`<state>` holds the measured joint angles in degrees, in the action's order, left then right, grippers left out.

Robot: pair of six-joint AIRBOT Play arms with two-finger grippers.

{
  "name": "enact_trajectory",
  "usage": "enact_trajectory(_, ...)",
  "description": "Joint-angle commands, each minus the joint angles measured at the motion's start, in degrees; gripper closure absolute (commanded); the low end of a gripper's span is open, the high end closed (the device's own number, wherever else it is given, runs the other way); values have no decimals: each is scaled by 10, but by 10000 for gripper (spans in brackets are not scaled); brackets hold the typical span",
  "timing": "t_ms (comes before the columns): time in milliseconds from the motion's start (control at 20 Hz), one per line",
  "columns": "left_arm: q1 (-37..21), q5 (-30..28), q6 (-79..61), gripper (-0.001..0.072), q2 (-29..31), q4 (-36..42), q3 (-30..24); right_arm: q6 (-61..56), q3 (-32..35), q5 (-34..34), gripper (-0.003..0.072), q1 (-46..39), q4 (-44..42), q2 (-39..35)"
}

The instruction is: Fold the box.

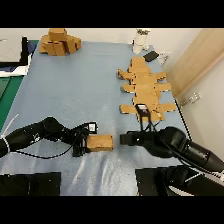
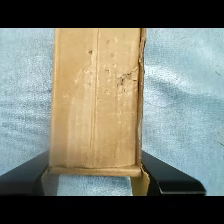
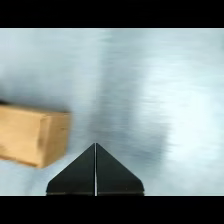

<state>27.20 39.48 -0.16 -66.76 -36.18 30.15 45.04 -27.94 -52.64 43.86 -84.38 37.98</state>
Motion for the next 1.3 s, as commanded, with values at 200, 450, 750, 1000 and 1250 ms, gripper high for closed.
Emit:
enact_trajectory(200, 0, -1, 0, 187, 0, 4, 1, -7, -17, -76, 684, -99, -6, 43)
enact_trajectory(450, 0, -6, 50, 187, 0, 6, 2, -28, -17, -35, 684, -99, -9, 68)
enact_trajectory(750, -2, -22, 109, 187, 1, 5, 12, -37, -17, -18, 684, -99, -9, 86)
enact_trajectory(1000, -57, -83, 305, 186, 1, -60, 70, -36, -17, -18, 684, -99, 5, 92)
enact_trajectory(1250, -186, -154, 355, 186, -11, -80, 136, -36, -17, -17, 684, -99, 45, 92)
